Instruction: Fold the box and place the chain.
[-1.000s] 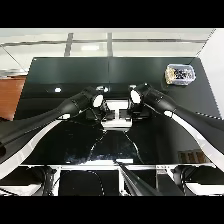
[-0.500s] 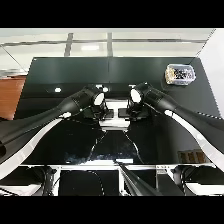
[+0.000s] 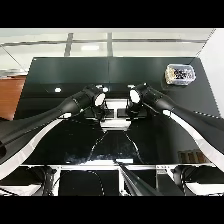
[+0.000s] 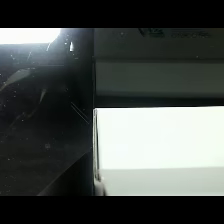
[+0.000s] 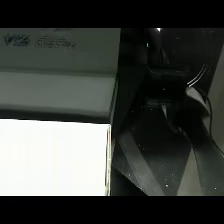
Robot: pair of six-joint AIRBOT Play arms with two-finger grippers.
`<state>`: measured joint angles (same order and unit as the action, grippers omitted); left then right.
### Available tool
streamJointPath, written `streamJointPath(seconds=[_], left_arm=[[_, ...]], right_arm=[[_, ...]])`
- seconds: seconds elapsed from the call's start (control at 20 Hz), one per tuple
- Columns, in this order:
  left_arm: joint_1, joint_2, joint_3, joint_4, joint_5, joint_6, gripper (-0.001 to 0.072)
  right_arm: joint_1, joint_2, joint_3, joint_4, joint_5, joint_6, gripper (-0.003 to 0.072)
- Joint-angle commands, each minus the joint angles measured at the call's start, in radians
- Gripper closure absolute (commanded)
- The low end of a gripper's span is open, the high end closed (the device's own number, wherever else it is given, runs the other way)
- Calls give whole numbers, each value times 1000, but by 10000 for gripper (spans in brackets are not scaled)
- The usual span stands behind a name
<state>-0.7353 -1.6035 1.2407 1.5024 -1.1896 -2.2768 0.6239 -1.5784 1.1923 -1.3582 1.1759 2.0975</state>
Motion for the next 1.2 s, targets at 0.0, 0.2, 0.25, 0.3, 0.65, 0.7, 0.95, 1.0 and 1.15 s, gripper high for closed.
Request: streamJointPath(seconds=[0.0,0.2,0.25,0.3,0.65,0.7,0.95,1.0,1.15], left_arm=[[0,1,1,-1,4,-1,683],[0,1,1,-5,29,-1,683],[0,1,1,-5,28,0,682],[0,1,1,-3,28,2,682],[2,1,0,4,33,3,683],[2,1,0,4,32,3,682],[2,1,1,3,34,2,682],[2,1,0,3,33,3,682],[2,1,0,3,33,2,682]], right_arm=[[-2,-2,1,-4,16,-13,668],[-46,41,32,7,86,-151,342],[-59,73,46,8,111,-200,342],[-74,120,61,6,133,-252,343],[-285,443,77,-380,3,-401,344],[-331,438,67,-421,-82,-401,344],[-594,239,6,-306,-490,-330,-17],[-642,167,50,-243,-492,-270,-16],[-743,-92,333,-1,-299,-218,-15]])
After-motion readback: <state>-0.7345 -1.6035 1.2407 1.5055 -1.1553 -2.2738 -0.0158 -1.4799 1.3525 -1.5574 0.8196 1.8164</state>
